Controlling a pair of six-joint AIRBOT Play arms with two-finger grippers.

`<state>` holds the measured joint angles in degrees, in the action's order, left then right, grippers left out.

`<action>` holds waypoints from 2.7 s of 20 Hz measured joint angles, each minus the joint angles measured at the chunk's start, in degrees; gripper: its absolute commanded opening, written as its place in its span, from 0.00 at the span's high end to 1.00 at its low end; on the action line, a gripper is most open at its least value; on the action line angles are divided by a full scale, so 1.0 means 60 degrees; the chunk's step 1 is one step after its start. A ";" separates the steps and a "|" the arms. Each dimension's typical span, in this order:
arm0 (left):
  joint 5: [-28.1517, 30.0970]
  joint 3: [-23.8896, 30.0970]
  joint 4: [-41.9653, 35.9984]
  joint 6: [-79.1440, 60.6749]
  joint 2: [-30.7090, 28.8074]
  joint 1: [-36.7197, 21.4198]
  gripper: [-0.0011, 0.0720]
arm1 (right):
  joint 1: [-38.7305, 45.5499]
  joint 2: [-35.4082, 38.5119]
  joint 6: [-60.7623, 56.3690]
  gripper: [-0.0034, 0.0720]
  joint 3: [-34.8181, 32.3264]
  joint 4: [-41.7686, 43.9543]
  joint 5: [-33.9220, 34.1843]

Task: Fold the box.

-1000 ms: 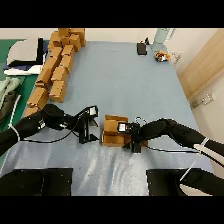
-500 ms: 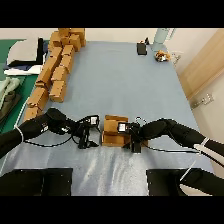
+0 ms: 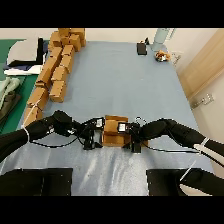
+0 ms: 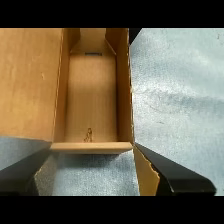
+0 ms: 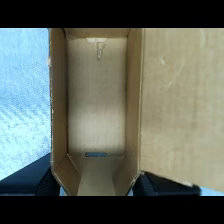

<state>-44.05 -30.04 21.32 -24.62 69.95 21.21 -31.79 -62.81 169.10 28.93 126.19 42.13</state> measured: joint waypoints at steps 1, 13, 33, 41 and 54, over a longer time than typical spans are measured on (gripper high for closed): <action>0.0044 0.0000 -0.0025 0.0000 0.0007 0.0051 0.03 | 0.0000 0.0000 0.0000 0.40 0.0000 0.0004 0.0000; 0.0525 -0.0193 -0.0044 0.0066 0.0211 0.0528 0.35 | 0.0000 0.0000 0.0000 0.40 0.0000 0.0000 0.0000; 0.0328 -0.0302 0.0244 0.0284 0.0306 0.0576 0.02 | 0.0000 0.0000 0.0007 0.40 0.0000 0.0000 0.0000; 0.0459 -0.0423 0.0492 0.0645 0.0408 0.0678 0.26 | 0.0000 0.0000 0.0004 0.40 0.0000 0.0004 0.0000; 0.0823 -0.0441 0.0732 0.1002 0.0448 0.0911 0.26 | 0.0000 0.0000 0.0004 0.40 0.0000 0.0004 0.0000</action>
<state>-39.11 -32.69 25.71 -18.61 72.64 26.68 -31.79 -62.81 169.12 28.93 126.21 42.13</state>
